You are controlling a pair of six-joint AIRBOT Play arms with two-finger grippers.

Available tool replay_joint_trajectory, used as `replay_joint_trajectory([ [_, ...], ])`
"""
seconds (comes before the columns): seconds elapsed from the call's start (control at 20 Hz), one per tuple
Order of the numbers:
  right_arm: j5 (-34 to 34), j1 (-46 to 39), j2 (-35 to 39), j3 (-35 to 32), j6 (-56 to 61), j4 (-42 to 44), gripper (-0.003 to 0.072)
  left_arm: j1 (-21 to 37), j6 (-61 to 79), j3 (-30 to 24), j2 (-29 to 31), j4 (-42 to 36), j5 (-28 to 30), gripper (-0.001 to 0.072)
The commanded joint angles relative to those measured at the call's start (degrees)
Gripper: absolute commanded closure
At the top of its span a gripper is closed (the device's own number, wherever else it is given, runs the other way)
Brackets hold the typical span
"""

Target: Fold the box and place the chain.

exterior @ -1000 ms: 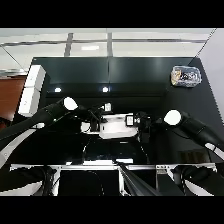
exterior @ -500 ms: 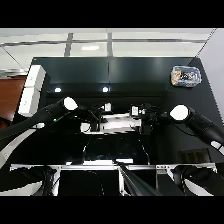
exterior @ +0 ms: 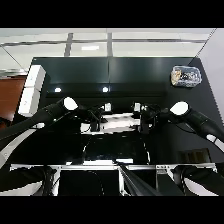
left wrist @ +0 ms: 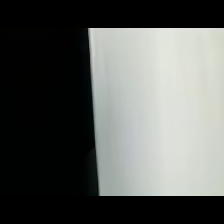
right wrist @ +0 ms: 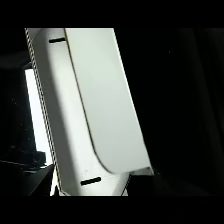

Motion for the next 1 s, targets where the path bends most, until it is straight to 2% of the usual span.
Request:
replay_joint_trajectory([
  [0.0, 3.1, -1.1, -3.3, -0.1, -5.4, 3.8, -0.0017, 0.0, 0.0, 0.0, 0.0, 0.0, 0.0, 0.0680],
  [0.35, 2.7, 0.1, -8.7, -0.2, -10.4, 4.9, -0.0017, 0.0, 0.0, 0.0, 0.0, 0.0, 0.0, 0.0680],
  [0.6, 2.4, 0.3, -9.0, -0.1, -10.4, 4.9, -0.0017, 0.0, 0.0, 0.0, 0.0, 0.0, 0.0, 0.0680],
  [0.95, -1.6, 2.5, -9.1, -0.1, -6.3, 2.1, -0.0017, 0.0, 0.0, 0.0, 0.0, 0.0, 0.0, 0.0680],
])
